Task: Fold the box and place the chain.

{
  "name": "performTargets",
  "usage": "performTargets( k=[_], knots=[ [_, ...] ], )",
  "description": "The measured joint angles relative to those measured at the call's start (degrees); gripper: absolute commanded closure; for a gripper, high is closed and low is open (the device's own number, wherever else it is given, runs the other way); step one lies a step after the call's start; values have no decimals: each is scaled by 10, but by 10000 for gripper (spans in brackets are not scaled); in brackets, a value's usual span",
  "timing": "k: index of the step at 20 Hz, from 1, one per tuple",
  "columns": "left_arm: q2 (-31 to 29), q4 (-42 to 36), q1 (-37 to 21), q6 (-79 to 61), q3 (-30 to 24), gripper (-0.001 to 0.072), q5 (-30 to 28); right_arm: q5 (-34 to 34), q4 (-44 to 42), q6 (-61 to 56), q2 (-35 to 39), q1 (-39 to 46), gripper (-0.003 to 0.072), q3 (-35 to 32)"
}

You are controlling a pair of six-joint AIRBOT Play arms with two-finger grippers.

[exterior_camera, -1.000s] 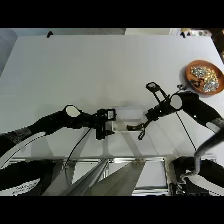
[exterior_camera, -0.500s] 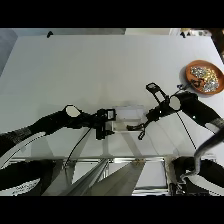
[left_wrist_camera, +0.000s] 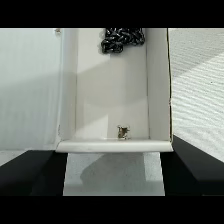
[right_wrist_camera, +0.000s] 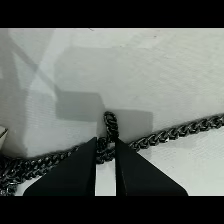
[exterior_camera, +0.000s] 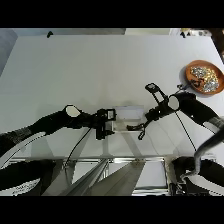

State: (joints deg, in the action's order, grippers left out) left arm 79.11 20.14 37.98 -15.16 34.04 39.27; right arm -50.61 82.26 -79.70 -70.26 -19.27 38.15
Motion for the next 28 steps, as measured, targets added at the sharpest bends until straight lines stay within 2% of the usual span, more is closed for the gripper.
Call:
performTargets(
  k=[2, 7, 9, 13, 19, 23, 28],
  knots=[
    [0, 0, 0, 0, 0, 397, 0, 0, -1, 0, -3, 0, 641, 0],
    [0, 0, 0, 0, 0, 397, 0, -4, -3, 0, -1, 0, 659, -1],
    [0, 0, 0, 0, 0, 397, 0, -30, -5, 1, 19, -1, 659, -2],
    [0, 0, 0, 0, 0, 397, 0, -57, -3, 2, 101, 0, 659, -1],
    [0, 0, 0, 0, 0, 397, 0, -106, -15, 2, 266, 0, 659, 4],
    [0, 0, 0, 0, 0, 397, 0, -126, -83, 20, 348, 0, 659, 33],
    [0, 0, 0, 0, 0, 397, 0, -151, -203, 55, 388, 0, 659, 92]
  ],
)
